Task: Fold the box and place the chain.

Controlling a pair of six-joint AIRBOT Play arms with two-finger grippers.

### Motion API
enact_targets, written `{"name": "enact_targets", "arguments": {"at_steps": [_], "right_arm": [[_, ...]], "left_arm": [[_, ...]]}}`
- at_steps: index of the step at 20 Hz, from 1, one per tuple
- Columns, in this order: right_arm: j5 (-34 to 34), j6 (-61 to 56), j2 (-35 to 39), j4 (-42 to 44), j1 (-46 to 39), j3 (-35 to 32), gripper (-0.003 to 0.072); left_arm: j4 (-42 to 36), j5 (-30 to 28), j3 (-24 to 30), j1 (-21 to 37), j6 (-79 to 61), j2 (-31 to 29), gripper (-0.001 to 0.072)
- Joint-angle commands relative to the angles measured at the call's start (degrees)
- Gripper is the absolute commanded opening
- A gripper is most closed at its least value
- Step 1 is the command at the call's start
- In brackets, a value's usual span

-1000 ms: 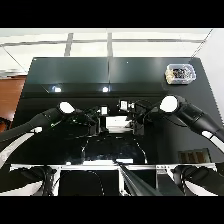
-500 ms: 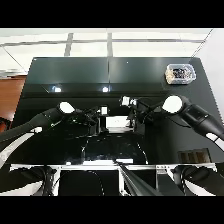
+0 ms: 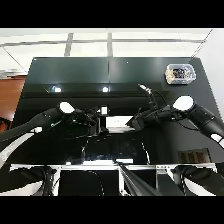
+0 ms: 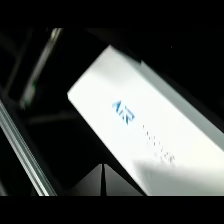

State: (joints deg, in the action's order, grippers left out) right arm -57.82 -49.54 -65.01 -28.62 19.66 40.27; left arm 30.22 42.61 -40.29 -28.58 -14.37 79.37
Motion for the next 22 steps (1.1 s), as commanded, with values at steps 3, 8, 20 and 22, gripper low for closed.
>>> {"name": "enact_targets", "arguments": {"at_steps": [3, 8, 20, 22], "right_arm": [[2.64, -3.72, -7.17, 7.82, -0.5, -1.53, 0.0015], [3.17, -8.09, -12.17, -0.46, -0.5, -1.53, 0.0015], [-8.17, -3.19, 5.75, -4.59, -12.96, 2.16, 0.0015], [-14.14, -4.24, 10.64, -11.23, -18.97, 2.16, 0.0015]], "left_arm": [[0.02, -0.02, 0.0, -0.02, -0.02, 0.04, 0.0493], [0.02, 0.02, 0.0, -0.02, -0.02, 0.04, 0.0493], [-0.04, -0.11, -0.02, 0.04, 0.04, -0.07, 0.0493], [0.46, 0.02, -0.28, 0.07, 2.54, -0.83, 0.0496]]}}
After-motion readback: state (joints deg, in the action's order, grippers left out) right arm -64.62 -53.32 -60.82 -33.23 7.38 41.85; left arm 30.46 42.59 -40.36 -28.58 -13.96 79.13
